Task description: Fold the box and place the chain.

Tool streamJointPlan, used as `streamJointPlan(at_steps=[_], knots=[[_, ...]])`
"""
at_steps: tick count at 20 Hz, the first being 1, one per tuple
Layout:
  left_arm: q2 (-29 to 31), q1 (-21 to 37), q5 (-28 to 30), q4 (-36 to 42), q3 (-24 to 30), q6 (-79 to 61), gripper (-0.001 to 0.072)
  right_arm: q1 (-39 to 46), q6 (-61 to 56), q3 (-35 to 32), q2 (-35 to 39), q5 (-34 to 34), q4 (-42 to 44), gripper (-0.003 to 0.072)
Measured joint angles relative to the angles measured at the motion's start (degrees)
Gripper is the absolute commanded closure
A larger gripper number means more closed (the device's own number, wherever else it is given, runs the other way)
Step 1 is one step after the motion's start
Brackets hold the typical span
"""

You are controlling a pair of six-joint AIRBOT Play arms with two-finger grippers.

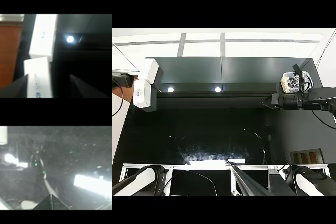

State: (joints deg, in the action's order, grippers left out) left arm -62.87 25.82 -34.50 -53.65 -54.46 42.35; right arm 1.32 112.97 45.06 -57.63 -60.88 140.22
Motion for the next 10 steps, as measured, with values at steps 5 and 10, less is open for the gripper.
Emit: streamJointPlan(at_steps=[5,10], knots=[[7.45,-11.56,-9.6,5.31,-1.7,1.53,0.0685,0.0,-3.76,9.53,1.05,-1.07,-12.44,0.0663],[12.22,-30.23,-12.94,-6.64,1.68,22.03,0.0684,0.0,-16.15,8.85,12.13,2.97,-35.04,0.0662]])
